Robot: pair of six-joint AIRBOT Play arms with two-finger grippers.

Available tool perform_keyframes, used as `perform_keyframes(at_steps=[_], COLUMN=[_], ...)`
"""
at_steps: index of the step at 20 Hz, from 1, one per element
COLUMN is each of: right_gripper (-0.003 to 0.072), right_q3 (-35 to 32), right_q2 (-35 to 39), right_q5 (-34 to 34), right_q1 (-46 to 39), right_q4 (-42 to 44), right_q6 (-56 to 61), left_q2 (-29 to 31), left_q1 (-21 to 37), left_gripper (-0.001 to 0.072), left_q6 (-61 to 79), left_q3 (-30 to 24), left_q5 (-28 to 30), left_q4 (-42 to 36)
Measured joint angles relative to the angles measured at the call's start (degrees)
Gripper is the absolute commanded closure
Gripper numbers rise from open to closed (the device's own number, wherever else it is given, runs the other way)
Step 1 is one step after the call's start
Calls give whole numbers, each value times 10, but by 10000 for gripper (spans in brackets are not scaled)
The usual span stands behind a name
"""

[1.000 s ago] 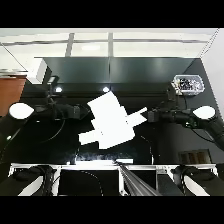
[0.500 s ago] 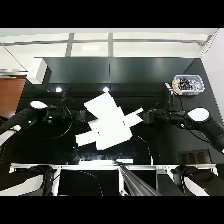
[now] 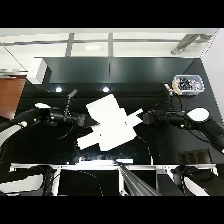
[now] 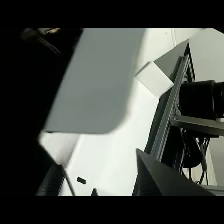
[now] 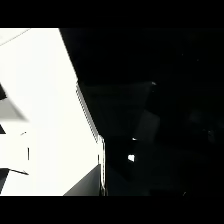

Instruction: Fold the box and place the chain.

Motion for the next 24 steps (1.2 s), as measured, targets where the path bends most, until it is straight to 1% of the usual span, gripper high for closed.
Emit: perform_keyframes(at_steps=[1, 2, 3, 5, 6, 7, 8, 9, 10, 12, 13, 14, 15, 18, 22, 24], right_gripper=[677, 677, 677, 677, 677, 677, 677, 677, 677, 675, 637, 329, 44, 46, 46, 45], right_q3=[0, 0, 0, 0, 0, 0, 0, 0, 0, 0, 0, 0, 1, 16, 70, 95], right_q2=[0, 0, 0, 0, 0, 0, 0, 0, 0, 0, 0, 0, 0, 0, 0, 0], right_q5=[0, 1, 2, 6, 8, 10, 10, 11, 12, 14, 17, 16, 16, 45, 122, 148], right_q1=[0, 0, 0, 0, 0, 0, 0, 0, 0, 0, 0, -1, -3, -32, -101, -133], right_q4=[0, 0, 0, -1, -4, -9, -16, -22, -29, -38, -42, -43, -46, -60, -124, -159], right_q6=[0, 0, 1, 2, 3, 5, 10, 14, 17, 22, 24, 24, 26, 29, 29, 29], left_q2=[-4, -7, -12, -24, -29, -33, -36, -38, -40, -42, -42, -42, -41, -18, 56, 93], left_q1=[0, 0, -2, -7, -9, -10, -11, -12, -12, -13, -14, -14, -14, -14, -17, -29], left_gripper=[270, 271, 294, 480, 537, 575, 579, 664, 681, 683, 685, 686, 687, 687, 685, 685], left_q6=[14, 27, 38, 56, 63, 67, 71, 73, 75, 80, 84, 90, 94, 104, 131, 169], left_q3=[0, 0, 0, 4, 9, 15, 21, 28, 35, 48, 53, 57, 61, 67, 69, 69], left_q5=[-2, -5, -9, -11, -13, -13, -14, -14, -15, -19, -22, -26, -25, -26, 2, 15], left_q4=[-1, -1, -2, -2, -2, -1, 0, 3, 11, 30, 43, 57, 73, 101, 119, 122])
